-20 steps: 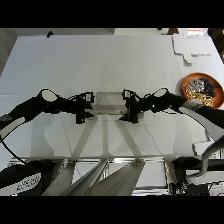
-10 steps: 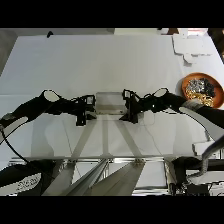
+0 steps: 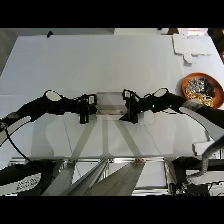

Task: Fold the box and place the chain.

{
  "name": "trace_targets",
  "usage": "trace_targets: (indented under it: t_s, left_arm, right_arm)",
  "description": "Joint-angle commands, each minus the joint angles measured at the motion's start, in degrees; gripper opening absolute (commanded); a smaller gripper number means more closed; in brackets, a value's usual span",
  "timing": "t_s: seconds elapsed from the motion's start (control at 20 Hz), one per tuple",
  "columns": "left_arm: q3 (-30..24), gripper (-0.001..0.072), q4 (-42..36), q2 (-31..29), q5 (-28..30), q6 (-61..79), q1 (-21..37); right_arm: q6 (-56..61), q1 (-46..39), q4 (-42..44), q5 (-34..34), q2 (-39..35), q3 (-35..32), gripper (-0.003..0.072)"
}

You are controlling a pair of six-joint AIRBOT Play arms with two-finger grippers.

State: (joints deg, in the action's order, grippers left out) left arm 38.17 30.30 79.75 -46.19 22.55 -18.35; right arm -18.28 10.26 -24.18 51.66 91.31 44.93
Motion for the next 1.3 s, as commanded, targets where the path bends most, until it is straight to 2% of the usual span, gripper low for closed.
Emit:
trace_targets:
  t_s: [0.0,0.05,0.1,0.15,0.2,0.3,0.35,0.4,0.5,0.55,0.8,0.95,1.05,1.15,1.25]
  left_arm:
    - [0.0,0.0061,-2.6,0.1,-1.2,0.4,-0.1]
    - [0.0,0.0120,-2.7,0.1,-1.2,0.4,-0.1]
    - [0.0,0.0248,-2.7,0.1,-1.1,0.4,-0.1]
    - [0.0,0.0416,-2.6,0.1,-1.1,0.4,-0.1]
    - [0.0,0.0521,-2.6,0.1,-1.1,0.4,-0.1]
    - [0.0,0.0503,-2.6,0.1,-1.1,0.4,-0.1]
    - [0.0,0.0415,-2.7,0.1,-1.1,0.4,-0.1]
    - [0.0,0.0265,-2.6,0.0,-1.2,0.3,0.0]
    - [0.0,0.0036,-2.4,-0.6,-1.1,-0.1,0.2]
    - [0.0,0.0007,-2.4,-1.6,-1.1,-0.1,0.2]
    - [0.0,0.0007,-2.2,-10.9,2.7,-8.2,0.7]
    - [0.0,0.0007,-1.5,-16.2,0.8,-18.4,4.8]
    - [0.0,0.0003,4.3,-20.8,0.6,-30.4,7.8]
    - [0.0,0.0003,14.8,-24.8,0.5,-49.3,10.6]
    - [0.0,0.0006,23.8,-26.0,-1.8,-67.0,13.7]
  right_arm:
    - [0.0,0.0,0.0,0.0,0.0,0.0,0.0461]
    - [0.0,0.0,0.0,0.0,0.0,0.0,0.0461]
    - [0.0,0.0,0.0,0.0,0.0,0.0,0.0461]
    - [0.0,0.0,0.0,0.0,0.0,0.0,0.0461]
    - [0.0,0.0,0.0,0.0,0.0,0.0,0.0461]
    - [0.0,0.0,0.0,0.0,0.0,0.0,0.0461]
    - [0.0,0.0,0.0,0.0,0.0,0.0,0.0461]
    - [0.0,0.0,0.0,0.0,0.0,0.0,0.0461]
    - [0.0,0.0,0.0,0.0,0.0,0.0,0.0461]
    - [0.0,0.0,0.0,0.0,0.0,0.0,0.0461]
    - [0.0,0.0,0.0,0.0,0.0,0.0,0.0461]
    - [0.0,0.0,0.0,0.0,0.0,0.0,0.0461]
    - [0.0,0.0,0.0,0.0,0.0,0.0,0.0461]
    - [0.0,0.0,0.0,0.0,0.0,0.0,0.0461]
    - [0.0,0.0,0.0,0.0,0.0,0.0,0.0461]
